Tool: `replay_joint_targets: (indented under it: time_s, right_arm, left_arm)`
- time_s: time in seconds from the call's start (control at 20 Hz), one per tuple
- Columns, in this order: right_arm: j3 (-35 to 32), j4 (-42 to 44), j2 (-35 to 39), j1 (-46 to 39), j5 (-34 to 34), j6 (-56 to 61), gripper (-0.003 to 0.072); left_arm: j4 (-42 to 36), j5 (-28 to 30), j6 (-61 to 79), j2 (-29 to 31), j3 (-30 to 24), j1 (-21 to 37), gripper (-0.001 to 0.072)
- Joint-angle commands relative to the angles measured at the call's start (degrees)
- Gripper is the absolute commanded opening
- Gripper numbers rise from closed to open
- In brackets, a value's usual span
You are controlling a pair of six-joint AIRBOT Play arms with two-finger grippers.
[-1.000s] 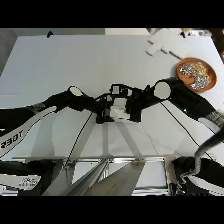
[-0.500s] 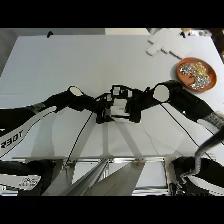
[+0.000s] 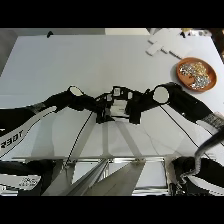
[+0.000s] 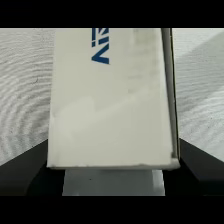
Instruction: Fold the box and place the chain.
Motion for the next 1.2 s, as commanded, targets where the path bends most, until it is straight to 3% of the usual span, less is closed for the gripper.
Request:
replay_joint_targets:
  time_s: [0.0,0.25,0.35,0.65,0.75,0.8,0.95,1.1,1.15]
  right_arm:
    - [-0.7,0.9,0.0,0.0,2.0,0.0,0.0129]
    - [-0.7,2.9,0.0,0.0,2.2,-0.2,0.0132]
    - [-0.7,3.4,0.1,0.0,2.3,-0.2,0.0220]
    - [-0.6,4.2,2.0,0.0,1.8,-0.6,0.0243]
    - [-0.7,4.2,3.1,-0.1,1.8,-0.6,0.0317]
    - [-0.7,4.3,4.2,-0.3,1.7,-0.6,0.0319]
    - [-0.7,7.8,7.9,-4.0,2.3,-0.5,0.0317]
    - [-0.9,19.2,10.5,-11.6,3.7,-1.0,0.0148]
    - [-1.5,25.1,10.8,-14.3,3.7,-2.8,0.0146]
  left_arm:
    - [0.0,-0.1,-0.1,0.0,0.0,0.0,0.0099]
    - [0.0,-0.1,-0.1,0.0,0.0,0.0,0.0099]
    - [0.0,-0.2,-0.1,0.0,0.0,0.0,0.0099]
    - [0.0,-0.2,-0.1,0.0,0.0,0.0,0.0099]
    - [0.0,-0.2,-0.1,0.0,0.0,0.0,0.0099]
    - [0.0,-0.1,-0.1,0.0,0.0,0.0,0.0099]
    - [0.0,-0.2,-0.1,0.0,0.0,0.0,0.0099]
    - [0.0,-0.2,-0.1,0.0,0.0,0.0,0.0099]
    - [0.0,-0.1,-0.1,0.0,0.0,0.0,0.0099]
